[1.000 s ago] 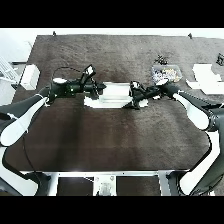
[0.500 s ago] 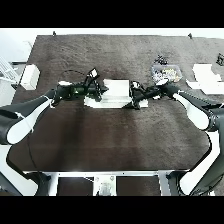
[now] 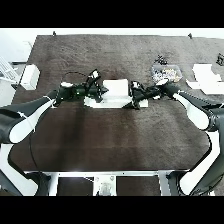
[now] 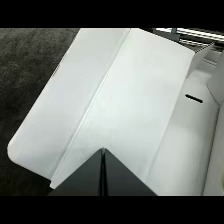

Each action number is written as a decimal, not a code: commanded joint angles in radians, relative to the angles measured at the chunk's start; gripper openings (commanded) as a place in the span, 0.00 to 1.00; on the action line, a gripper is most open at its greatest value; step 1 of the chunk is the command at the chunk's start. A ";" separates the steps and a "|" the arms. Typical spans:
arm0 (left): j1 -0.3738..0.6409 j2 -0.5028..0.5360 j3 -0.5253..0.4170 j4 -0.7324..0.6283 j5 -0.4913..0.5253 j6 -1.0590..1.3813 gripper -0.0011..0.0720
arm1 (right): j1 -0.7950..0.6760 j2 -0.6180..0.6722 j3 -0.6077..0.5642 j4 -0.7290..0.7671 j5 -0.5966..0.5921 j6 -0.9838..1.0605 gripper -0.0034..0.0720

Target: Fold the box and place the chain.

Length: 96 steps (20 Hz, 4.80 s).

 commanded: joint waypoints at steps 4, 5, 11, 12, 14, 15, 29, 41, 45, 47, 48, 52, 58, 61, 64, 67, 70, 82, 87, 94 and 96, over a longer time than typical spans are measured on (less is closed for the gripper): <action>-0.001 -0.003 -0.001 0.039 -0.037 -0.031 0.04 | 0.001 0.000 0.000 0.000 0.000 -0.001 0.82; -0.001 -0.003 -0.001 0.040 -0.037 -0.031 0.04 | 0.001 0.000 0.000 0.000 0.000 -0.001 0.82; 0.000 -0.002 0.004 0.037 -0.037 -0.023 0.04 | 0.001 0.000 0.000 0.000 0.000 -0.001 0.82; 0.000 -0.002 0.014 0.038 -0.044 -0.023 0.04 | 0.001 0.000 0.000 0.000 0.000 -0.001 0.82; 0.000 -0.001 0.045 0.038 -0.054 -0.020 0.04 | 0.001 0.000 0.000 0.000 0.000 -0.001 0.82; 0.003 -0.001 0.064 0.039 -0.057 -0.021 0.04 | 0.001 0.000 0.000 0.000 0.000 -0.001 0.82; 0.232 0.075 0.162 0.302 -0.642 -0.122 0.61 | 0.001 0.000 0.000 0.000 0.000 -0.001 0.82; 0.121 0.060 0.161 0.666 -0.388 -0.367 0.89 | 0.001 0.000 0.000 0.000 0.000 -0.001 0.82; 0.095 0.047 0.160 0.668 -0.352 -0.377 0.89 | 0.001 0.000 0.000 0.000 0.000 -0.001 0.82; 0.093 0.028 0.159 0.666 -0.349 -0.397 0.89 | 0.001 0.000 0.000 0.000 0.000 -0.001 0.82; 0.093 0.019 0.159 0.666 -0.347 -0.397 0.89 | 0.001 0.000 0.000 0.000 0.000 -0.001 0.82; 0.072 0.008 0.159 0.666 -0.301 -0.397 0.89 | 0.001 0.000 0.000 0.000 0.000 -0.001 0.82; 0.035 0.001 0.159 0.715 -0.228 -0.409 0.89 | 0.001 0.000 0.000 0.000 0.000 -0.001 0.82; 0.035 0.001 0.159 0.719 -0.229 -0.409 0.89 | 0.001 0.000 0.000 0.000 0.000 -0.001 0.82; 0.035 0.001 0.159 0.718 -0.237 -0.409 0.68 | 0.001 0.000 0.000 0.000 0.000 -0.001 0.82; 0.035 0.001 0.159 0.718 -0.262 -0.409 0.68 | 0.001 0.000 0.000 0.000 0.000 -0.001 0.82; 0.035 0.001 0.159 0.709 -0.273 -0.408 0.68 | 0.001 0.000 0.000 0.000 0.000 -0.001 0.82; 0.023 0.001 0.159 0.649 -0.293 -0.389 0.40 | 0.001 0.000 0.000 0.000 0.000 -0.001 0.82; -0.008 0.001 0.159 0.647 -0.250 -0.390 0.40 | 0.001 0.000 0.000 0.000 0.000 -0.001 0.82; -0.008 -0.002 0.159 0.531 -0.227 -0.363 0.41 | 0.001 0.000 0.000 0.000 0.000 -0.001 0.82; -0.008 -0.021 0.159 0.520 -0.238 -0.364 0.53 | 0.001 0.000 0.000 0.000 0.000 -0.001 0.82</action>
